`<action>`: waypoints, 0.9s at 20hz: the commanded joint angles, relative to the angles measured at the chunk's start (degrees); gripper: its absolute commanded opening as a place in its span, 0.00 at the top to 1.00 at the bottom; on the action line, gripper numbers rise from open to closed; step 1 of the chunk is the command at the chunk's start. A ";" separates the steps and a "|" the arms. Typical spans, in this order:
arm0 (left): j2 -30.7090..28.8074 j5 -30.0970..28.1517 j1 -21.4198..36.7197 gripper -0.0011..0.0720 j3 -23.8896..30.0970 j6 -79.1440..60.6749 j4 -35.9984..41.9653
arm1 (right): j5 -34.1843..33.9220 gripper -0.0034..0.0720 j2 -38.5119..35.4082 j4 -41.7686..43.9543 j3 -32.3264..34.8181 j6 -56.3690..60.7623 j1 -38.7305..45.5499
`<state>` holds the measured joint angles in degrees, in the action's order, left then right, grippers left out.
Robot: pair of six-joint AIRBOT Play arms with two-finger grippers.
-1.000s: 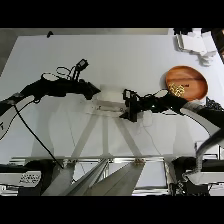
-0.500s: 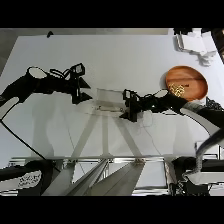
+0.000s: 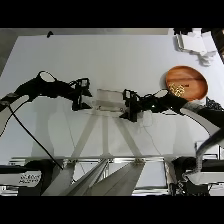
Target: Fold the box and place the chain.
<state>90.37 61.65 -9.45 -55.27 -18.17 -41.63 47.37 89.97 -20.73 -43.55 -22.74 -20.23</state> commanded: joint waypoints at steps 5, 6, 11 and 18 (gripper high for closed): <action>2.36 4.98 -1.11 0.37 0.04 -10.99 3.34 | 0.00 0.38 0.04 0.02 0.00 0.02 0.00; 2.36 4.68 -1.38 0.39 0.04 -11.43 3.93 | 0.00 0.38 0.04 0.02 0.00 0.02 0.00; 2.36 4.74 -2.12 0.46 0.04 -12.35 3.43 | 0.00 0.38 0.04 0.02 0.00 0.02 0.00; 2.36 3.69 -2.58 0.71 0.04 -12.92 3.89 | 0.00 0.38 0.04 0.02 0.00 0.02 0.00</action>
